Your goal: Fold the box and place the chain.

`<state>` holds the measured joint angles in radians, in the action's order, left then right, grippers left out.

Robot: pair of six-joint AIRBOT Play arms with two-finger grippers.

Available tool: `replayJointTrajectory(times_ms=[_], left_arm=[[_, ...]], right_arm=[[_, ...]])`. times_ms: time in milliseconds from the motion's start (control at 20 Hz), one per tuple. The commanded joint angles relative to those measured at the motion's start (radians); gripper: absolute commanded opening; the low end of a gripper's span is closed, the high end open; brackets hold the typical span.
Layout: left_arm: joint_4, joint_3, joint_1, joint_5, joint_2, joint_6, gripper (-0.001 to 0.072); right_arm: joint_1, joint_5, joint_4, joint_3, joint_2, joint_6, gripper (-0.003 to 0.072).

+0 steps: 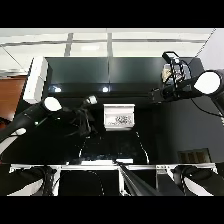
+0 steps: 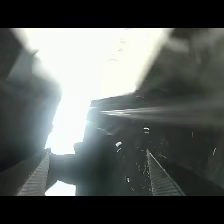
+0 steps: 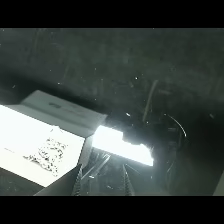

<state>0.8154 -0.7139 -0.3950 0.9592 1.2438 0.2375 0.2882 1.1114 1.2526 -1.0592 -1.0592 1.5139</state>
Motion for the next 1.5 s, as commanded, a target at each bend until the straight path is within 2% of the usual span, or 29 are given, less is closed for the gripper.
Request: replayJointTrajectory(times_ms=[0,100,400,1000,1250,1450], left_arm=[[-0.151,0.000,-0.032,-0.061,0.063,-0.481,0.0714],[-0.208,-0.016,-0.005,-0.061,0.115,-0.481,0.0714],[-0.235,-0.072,0.013,-0.062,0.198,-0.476,0.0714],[-0.239,-0.105,-0.005,-0.069,0.233,-0.447,0.0710],[-0.183,-0.165,-0.031,-0.071,0.267,-0.408,0.0710],[-0.169,-0.177,-0.059,-0.114,0.282,-0.405,0.0708]], right_arm=[[0.000,-0.010,0.005,0.000,0.001,0.002,0.0304],[0.000,-0.011,0.005,0.000,0.001,0.005,0.0304],[0.000,-0.017,0.005,0.000,0.001,0.008,0.0304],[0.000,-0.060,0.004,0.000,0.000,0.008,0.0304],[0.000,-0.082,0.004,0.000,-0.001,0.008,0.0304],[0.000,-0.080,0.005,0.000,-0.001,0.008,0.0304]])
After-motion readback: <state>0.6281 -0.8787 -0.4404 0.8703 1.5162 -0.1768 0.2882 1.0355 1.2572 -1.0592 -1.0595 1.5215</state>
